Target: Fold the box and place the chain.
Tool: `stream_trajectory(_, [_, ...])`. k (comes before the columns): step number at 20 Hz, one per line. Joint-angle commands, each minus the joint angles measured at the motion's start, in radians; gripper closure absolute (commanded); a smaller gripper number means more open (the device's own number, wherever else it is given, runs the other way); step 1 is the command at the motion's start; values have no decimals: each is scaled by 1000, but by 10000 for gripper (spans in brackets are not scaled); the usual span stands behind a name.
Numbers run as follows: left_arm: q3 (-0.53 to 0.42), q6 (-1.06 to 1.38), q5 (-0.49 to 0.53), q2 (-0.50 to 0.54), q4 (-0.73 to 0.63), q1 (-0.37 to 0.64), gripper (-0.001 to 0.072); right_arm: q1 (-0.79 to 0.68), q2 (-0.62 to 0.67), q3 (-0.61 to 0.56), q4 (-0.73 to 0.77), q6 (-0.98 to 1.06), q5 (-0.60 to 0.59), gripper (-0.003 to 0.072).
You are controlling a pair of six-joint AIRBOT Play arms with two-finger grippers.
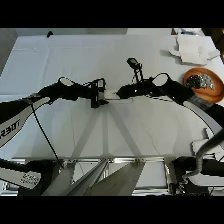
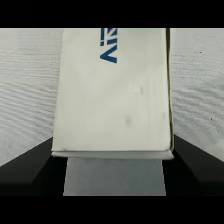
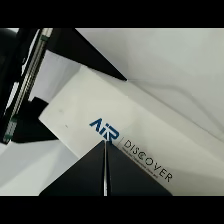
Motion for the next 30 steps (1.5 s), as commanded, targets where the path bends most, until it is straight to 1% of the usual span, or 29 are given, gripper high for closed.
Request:
stream_trajectory(1, [0,1,0,0,1,0,451,-6,-65,0,36,23,84,678])
stream_trajectory(3, [0,1,0,0,1,0,451,-6,-60,0,1,23,99,678])
stream_trajectory(7, [0,1,0,0,1,0,451,-6,-24,9,-2,15,101,676])
stream_trajectory(11, [0,1,0,0,1,0,451,-6,56,21,-6,0,44,676])
stream_trajectory(15, [0,1,0,0,1,0,451,-33,119,21,-19,-36,56,676])
stream_trajectory(21, [0,1,0,0,1,0,451,-153,118,-23,-51,-33,94,677])
stream_trajectory(25, [0,1,0,0,1,0,451,-161,109,-95,-64,-37,78,677])
stream_trajectory(27, [0,1,0,0,1,0,451,-161,95,-129,-102,-36,76,677])
stream_trajectory(30, [0,1,0,0,1,0,451,-161,79,-142,-134,-35,78,677])
